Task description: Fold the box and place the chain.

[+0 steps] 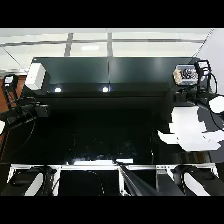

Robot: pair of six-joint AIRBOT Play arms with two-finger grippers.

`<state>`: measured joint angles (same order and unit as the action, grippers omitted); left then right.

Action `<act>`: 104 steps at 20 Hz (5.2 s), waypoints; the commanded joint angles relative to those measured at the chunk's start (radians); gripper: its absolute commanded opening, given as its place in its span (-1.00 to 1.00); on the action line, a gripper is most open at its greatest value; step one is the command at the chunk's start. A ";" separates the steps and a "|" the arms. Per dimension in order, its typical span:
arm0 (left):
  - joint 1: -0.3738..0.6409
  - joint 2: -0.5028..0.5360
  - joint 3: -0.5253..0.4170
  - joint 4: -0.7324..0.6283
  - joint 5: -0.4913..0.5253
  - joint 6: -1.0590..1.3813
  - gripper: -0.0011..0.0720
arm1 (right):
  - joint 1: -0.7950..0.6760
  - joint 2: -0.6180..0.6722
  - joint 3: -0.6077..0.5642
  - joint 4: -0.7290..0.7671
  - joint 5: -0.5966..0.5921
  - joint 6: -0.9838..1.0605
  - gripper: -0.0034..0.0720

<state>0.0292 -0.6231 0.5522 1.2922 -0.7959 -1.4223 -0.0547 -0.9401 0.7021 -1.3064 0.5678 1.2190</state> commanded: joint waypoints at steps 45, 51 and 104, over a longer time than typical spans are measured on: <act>-0.001 -0.261 0.128 0.054 0.032 -0.006 0.97 | -0.997 -0.694 0.537 0.089 0.962 -0.241 0.96; 0.000 -0.261 0.128 0.034 0.033 -0.005 0.96 | -0.948 -0.686 0.537 0.005 1.017 -0.237 -0.40; -0.248 -1.141 0.532 -0.698 -0.688 1.037 -0.89 | 0.439 0.116 -0.432 0.988 -0.207 -0.378 0.45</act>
<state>-0.2131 -1.7630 1.0721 0.5640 -1.4834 -0.3904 0.3866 -0.8249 0.2695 -0.3134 0.3614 0.8421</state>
